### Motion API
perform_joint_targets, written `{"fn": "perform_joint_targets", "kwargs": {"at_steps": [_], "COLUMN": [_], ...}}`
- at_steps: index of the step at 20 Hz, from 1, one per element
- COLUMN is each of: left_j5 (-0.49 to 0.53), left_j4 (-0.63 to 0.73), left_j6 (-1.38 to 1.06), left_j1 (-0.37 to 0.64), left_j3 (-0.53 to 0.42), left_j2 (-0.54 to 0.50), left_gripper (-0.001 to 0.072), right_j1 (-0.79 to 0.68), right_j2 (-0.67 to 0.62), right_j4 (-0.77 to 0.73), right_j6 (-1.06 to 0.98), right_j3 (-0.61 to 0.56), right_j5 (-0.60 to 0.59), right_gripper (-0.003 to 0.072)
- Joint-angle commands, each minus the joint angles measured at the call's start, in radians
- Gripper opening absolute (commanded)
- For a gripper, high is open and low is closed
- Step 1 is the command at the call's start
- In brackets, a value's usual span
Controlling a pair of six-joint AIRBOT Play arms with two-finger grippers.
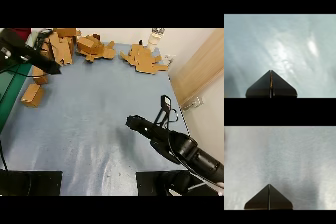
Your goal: Fold the box.
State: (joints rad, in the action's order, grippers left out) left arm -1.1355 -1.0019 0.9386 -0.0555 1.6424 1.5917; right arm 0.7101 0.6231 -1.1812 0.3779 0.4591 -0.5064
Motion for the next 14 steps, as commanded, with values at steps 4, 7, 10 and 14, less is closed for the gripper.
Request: {"fn": "perform_joint_targets", "kwargs": {"at_steps": [4, 7, 10, 14], "left_j5": [-0.101, 0.014, 0.077, 0.077], "left_j4": [0.006, 0.007, 0.011, 0.011], "left_j6": [0.175, 0.204, 0.218, 0.248], "left_j1": [-0.214, -0.286, -0.347, -0.381], "left_j3": [-0.184, -0.393, -0.508, -0.511], "left_j2": [-0.101, -0.25, -0.337, -0.339], "left_gripper": [0.0006, 0.0006, 0.0007, 0.0011], "right_j1": [0.0, 0.0, -0.003, -0.002], "right_j2": [0.275, 0.318, 0.319, 0.318], "right_j4": [-0.004, 0.005, 0.029, 0.03], "right_j6": [0.267, 0.358, 0.357, 0.357], "right_j3": [0.26, 0.312, 0.315, 0.314], "right_j5": [-0.351, -0.385, -0.386, -0.396], "right_gripper": [0.0005, 0.0005, 0.0005, 0.0006]}}
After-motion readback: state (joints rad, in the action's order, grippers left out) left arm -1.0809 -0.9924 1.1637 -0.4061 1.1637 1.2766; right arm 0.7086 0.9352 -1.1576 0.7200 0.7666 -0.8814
